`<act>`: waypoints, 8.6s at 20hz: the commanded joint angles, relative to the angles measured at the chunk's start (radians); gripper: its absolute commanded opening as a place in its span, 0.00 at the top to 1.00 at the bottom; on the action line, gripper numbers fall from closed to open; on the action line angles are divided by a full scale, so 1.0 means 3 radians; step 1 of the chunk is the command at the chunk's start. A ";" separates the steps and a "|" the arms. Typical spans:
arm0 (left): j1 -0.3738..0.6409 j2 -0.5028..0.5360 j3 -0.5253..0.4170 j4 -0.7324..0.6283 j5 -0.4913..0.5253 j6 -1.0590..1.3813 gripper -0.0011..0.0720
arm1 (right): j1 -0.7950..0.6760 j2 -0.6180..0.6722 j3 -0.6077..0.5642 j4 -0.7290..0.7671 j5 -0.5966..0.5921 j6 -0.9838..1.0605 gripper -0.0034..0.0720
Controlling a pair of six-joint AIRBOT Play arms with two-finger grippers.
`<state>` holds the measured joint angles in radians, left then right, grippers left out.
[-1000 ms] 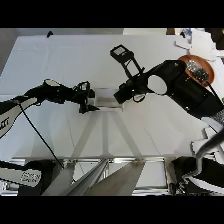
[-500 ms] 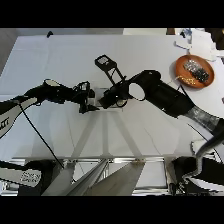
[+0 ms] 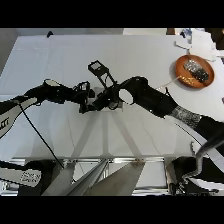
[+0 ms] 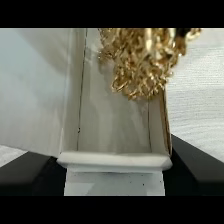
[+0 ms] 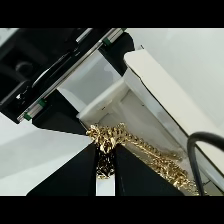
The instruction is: Fold the box and place the chain.
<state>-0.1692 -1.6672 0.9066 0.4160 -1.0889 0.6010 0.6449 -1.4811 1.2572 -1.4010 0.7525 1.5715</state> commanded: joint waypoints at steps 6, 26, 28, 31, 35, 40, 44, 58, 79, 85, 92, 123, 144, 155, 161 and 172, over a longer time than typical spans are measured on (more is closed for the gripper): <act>-0.0003 0.0001 0.0003 0.0000 0.0001 0.0001 0.45 | -0.0005 -0.0037 -0.0001 -0.0287 0.0202 0.0197 0.54; -0.0003 0.0001 0.0003 0.0000 0.0001 0.0001 0.45 | -0.2700 0.0610 -0.0001 -0.0556 0.0741 0.0196 0.40; -0.0003 0.0001 0.0003 0.0000 0.0001 0.0000 0.45 | -0.3062 0.0577 -0.0001 -0.0553 0.0680 0.0196 0.40; -0.0003 0.0001 0.0003 0.0000 0.0001 0.0000 0.45 | -0.3390 0.0423 0.0000 -0.0553 0.0593 0.0192 0.40; -0.0003 0.0001 0.0003 0.0000 0.0001 0.0001 0.45 | -0.3641 0.0048 0.0011 -0.0543 0.0323 0.0179 0.39; -0.0003 0.0001 0.0003 0.0000 0.0001 0.0001 0.45 | -0.3718 -0.0562 0.0242 -0.0401 0.0229 0.0181 0.39; -0.0003 0.0001 0.0003 0.0000 0.0000 0.0001 0.45 | -0.3719 -0.0834 0.0381 -0.0290 0.0151 0.0188 0.39; -0.0003 0.0001 0.0003 -0.0001 0.0001 0.0001 0.45 | -0.3718 -0.0977 0.0384 -0.0290 0.0267 0.0296 0.94; -0.0003 0.0001 0.0003 0.0000 0.0000 0.0000 0.45 | -0.2823 -0.0187 0.0379 -0.0404 0.1387 -0.0220 0.94; -0.0003 0.0001 0.0003 0.0000 0.0001 0.0000 0.45 | -0.2150 -0.0134 0.0379 -0.0285 0.1723 -0.0219 0.94; -0.0003 0.0001 0.0003 0.0000 0.0001 0.0001 0.45 | -0.1270 -0.0130 0.0379 -0.0076 0.1676 -0.0220 0.94; -0.0003 0.0001 0.0003 0.0000 0.0000 0.0001 0.45 | -0.0347 -0.0179 0.0379 0.0420 0.0765 -0.1174 0.66; -0.0003 0.0001 0.0003 0.0000 0.0000 0.0000 0.45 | -0.1882 -0.0542 0.0375 0.0393 0.1329 -0.4224 0.22; -0.0003 0.0001 0.0003 0.0000 0.0000 0.0001 0.45 | -0.1727 -0.0612 -0.0151 0.0403 0.0855 -0.4644 0.23; -0.0003 0.0001 0.0003 0.0000 0.0000 0.0001 0.45 | -0.1614 -0.0713 -0.0158 0.0403 0.0874 -0.4617 0.74; -0.0003 0.0001 0.0003 0.0000 0.0000 0.0001 0.45 | -0.1600 -0.0187 -0.0158 0.0654 0.1124 -0.3858 0.94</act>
<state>-0.1696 -1.6672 0.9066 0.4160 -1.0889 0.6010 0.1623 -1.6024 1.2087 -1.2591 1.0821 0.3439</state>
